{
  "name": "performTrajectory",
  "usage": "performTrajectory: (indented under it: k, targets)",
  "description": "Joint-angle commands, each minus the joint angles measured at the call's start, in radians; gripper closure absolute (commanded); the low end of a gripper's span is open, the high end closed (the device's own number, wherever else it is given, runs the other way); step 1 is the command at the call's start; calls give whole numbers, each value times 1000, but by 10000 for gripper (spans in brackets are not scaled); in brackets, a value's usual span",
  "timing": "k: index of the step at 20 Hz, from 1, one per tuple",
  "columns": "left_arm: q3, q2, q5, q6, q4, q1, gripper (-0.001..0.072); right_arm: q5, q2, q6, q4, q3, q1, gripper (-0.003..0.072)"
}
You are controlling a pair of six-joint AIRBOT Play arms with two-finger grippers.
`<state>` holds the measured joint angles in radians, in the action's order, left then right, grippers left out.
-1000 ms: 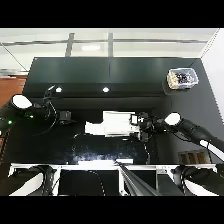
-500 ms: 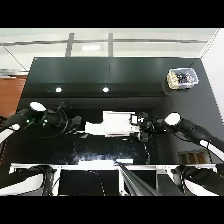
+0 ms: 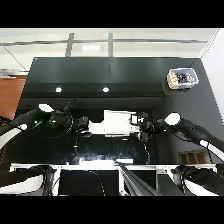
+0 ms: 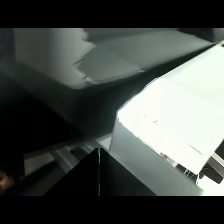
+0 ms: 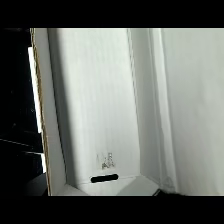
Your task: Fold the box and place the chain.
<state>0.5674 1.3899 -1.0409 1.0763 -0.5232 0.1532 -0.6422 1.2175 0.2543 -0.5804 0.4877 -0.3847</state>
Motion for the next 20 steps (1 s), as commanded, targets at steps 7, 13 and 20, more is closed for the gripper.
performTrajectory:
  k: [7,13,20]
  targets:
    - [0,1,-18,-216,120,6,605,0,0,0,0,0,0,205]
    - [23,1,-52,-204,121,5,63,0,0,0,0,0,0,204]
    - [97,0,-112,-160,115,55,69,0,0,0,0,0,0,204]
